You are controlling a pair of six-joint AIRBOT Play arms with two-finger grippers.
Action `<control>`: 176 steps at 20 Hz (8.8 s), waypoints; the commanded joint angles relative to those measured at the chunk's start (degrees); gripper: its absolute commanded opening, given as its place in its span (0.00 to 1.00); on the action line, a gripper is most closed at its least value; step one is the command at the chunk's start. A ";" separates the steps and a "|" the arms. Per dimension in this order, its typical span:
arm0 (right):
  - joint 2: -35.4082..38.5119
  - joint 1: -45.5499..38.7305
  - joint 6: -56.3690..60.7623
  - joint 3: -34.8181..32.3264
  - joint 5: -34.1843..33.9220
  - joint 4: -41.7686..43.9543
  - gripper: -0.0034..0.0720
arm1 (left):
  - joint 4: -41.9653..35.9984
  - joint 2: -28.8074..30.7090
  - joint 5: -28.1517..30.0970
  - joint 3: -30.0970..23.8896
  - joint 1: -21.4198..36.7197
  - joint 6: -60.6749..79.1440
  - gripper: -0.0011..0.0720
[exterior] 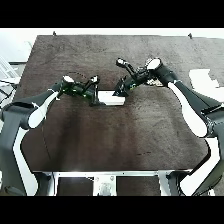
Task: Fold the box and place the chain.
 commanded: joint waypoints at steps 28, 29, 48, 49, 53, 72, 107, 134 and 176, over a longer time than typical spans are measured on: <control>-1.66 1.20 3.21 5.79 -3.91 -7.85 0.73 | 0.02 0.02 0.13 0.00 0.02 0.02 0.48; -1.66 1.51 3.23 5.79 -3.91 -7.91 0.73 | 0.02 0.02 0.15 0.00 0.02 0.02 0.48; -1.51 3.45 6.75 1.46 -2.78 -4.72 0.66 | 0.02 0.02 0.11 0.00 0.02 0.02 0.48; -1.46 2.91 5.88 1.46 -2.71 -2.08 0.67 | 0.02 0.02 0.11 0.00 0.02 0.02 0.48; -1.44 2.23 4.44 1.49 -0.79 0.28 0.80 | 0.02 0.02 0.11 0.00 0.02 0.02 0.48; -0.72 -0.09 -1.16 -10.36 -3.30 5.92 0.05 | 0.02 0.02 0.13 0.00 0.02 0.02 0.48; 68.76 -4.57 5.16 -75.60 -40.96 12.37 0.06 | -1.18 5.57 -0.61 -0.04 2.71 -10.47 0.03; 68.63 -4.55 9.22 -75.63 -41.59 13.46 0.06 | -5.99 40.22 33.59 -44.44 52.17 -20.57 0.04; 84.59 -4.57 9.22 -75.21 -55.15 15.85 0.05 | -18.62 76.19 22.47 -45.57 35.63 -10.78 0.03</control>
